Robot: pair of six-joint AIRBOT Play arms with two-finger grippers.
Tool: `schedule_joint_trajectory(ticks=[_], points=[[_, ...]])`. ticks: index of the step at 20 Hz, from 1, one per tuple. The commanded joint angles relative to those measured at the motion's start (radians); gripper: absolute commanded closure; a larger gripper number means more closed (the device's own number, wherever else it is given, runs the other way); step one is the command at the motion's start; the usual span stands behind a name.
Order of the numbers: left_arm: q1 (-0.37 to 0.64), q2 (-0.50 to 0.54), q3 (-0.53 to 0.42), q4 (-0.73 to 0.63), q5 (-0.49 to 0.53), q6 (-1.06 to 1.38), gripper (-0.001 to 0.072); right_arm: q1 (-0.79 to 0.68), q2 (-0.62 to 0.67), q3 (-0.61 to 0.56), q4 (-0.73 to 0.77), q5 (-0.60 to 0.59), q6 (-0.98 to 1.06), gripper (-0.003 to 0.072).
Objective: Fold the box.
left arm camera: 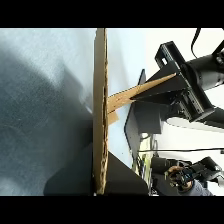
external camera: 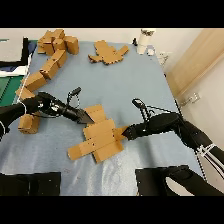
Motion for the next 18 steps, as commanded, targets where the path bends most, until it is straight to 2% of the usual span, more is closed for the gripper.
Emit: schedule_joint_trajectory(ticks=[1, 2, 5, 9, 10, 12, 13, 15, 16, 17, 18], points=[[-0.002, 0.0, 0.008, -0.008, -0.006, 0.027, 0.0699, 0.0, 0.0, -0.001, -0.01, 0.01, 0.001, 0.0382], [-0.006, 0.0, 0.015, -0.005, -0.021, 0.05, 0.0699, 0.0, 0.0, 0.001, -0.016, 0.019, 0.01, 0.0215], [-0.033, 0.0, 0.043, -0.003, -0.022, 0.127, 0.0699, -0.043, 0.0, 0.057, -0.095, 0.006, 0.161, 0.0202], [-0.108, 0.057, 0.05, 0.005, 0.06, 0.264, 0.07, -0.13, 0.0, 0.222, -0.121, -0.093, 0.279, 0.0205], [-0.127, 0.077, 0.05, 0.01, 0.085, 0.301, 0.07, -0.14, 0.0, 0.267, -0.121, -0.102, 0.283, 0.023], [-0.156, 0.108, 0.05, 0.018, 0.116, 0.36, 0.07, -0.146, 0.0, 0.338, -0.114, -0.102, 0.33, 0.0341], [-0.165, 0.121, 0.049, 0.019, 0.127, 0.385, 0.07, -0.145, -0.001, 0.364, -0.1, -0.099, 0.334, 0.0342], [-0.193, 0.165, 0.032, 0.033, 0.224, 0.418, 0.0702, -0.145, 0.0, 0.377, -0.058, -0.082, 0.351, 0.0354], [-0.208, 0.19, 0.019, 0.046, 0.272, 0.442, 0.0702, -0.144, -0.004, 0.377, -0.056, -0.083, 0.352, 0.0441], [-0.223, 0.215, 0.003, 0.054, 0.313, 0.464, 0.0702, -0.144, -0.01, 0.376, -0.056, -0.085, 0.352, 0.0474], [-0.24, 0.241, -0.016, 0.067, 0.351, 0.485, 0.0702, -0.144, -0.016, 0.375, -0.056, -0.084, 0.357, 0.0474]])
